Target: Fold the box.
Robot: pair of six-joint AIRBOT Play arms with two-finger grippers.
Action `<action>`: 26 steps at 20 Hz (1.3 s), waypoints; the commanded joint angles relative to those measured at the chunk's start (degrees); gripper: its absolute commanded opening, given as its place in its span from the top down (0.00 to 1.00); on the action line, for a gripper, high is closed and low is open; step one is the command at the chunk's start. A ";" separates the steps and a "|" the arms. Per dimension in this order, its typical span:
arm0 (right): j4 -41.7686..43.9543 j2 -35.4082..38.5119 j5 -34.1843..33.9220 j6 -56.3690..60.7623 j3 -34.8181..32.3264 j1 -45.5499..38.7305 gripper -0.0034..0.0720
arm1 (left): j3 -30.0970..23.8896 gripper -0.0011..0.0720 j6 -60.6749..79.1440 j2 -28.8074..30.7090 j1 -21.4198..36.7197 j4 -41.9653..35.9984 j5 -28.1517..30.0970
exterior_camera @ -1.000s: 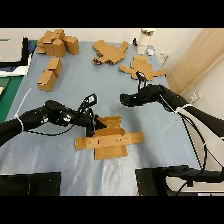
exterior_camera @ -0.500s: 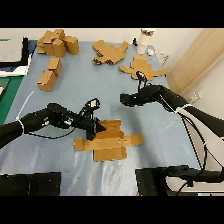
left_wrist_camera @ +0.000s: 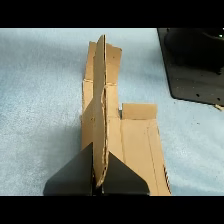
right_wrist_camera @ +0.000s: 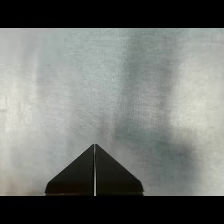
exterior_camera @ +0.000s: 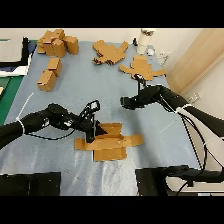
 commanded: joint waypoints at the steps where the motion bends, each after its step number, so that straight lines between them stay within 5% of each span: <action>1: -5.38 0.37 -5.68 9.07 0.04 -0.02 0.95 | -0.02 0.97 -0.07 0.00 0.00 -0.11 -0.17; 3: -13.60 2.12 -16.35 23.78 0.04 0.50 0.95 | 0.00 0.97 -0.07 0.00 0.00 -0.28 -0.17; 6: -19.74 7.96 -31.98 28.26 0.04 5.62 0.95 | 0.00 0.97 -0.07 0.00 0.00 -0.31 -0.17; 11: -29.35 22.05 -40.83 41.33 -1.07 22.36 0.95 | 0.00 0.97 -0.07 0.00 0.00 -0.31 -0.15; 15: -33.59 28.22 -36.30 39.85 -8.92 35.74 0.95 | 0.00 0.97 -0.07 -0.02 0.00 -0.31 -0.17; 21: -45.13 34.40 -10.54 32.15 -26.29 61.55 0.95 | 0.00 0.97 -0.07 0.00 0.00 -0.31 -0.20; 22: -45.70 34.29 -9.09 28.76 -27.91 64.48 0.89 | 0.00 0.97 -0.07 0.00 0.00 -0.31 -0.20; 24: -45.75 32.96 -8.39 24.09 -29.79 67.54 0.26 | 0.00 0.97 -0.07 -0.02 0.00 -0.31 -0.17; 26: -46.56 31.12 -8.55 21.44 -30.32 67.63 0.26 | 0.00 0.97 -0.07 0.00 0.00 -0.31 -0.17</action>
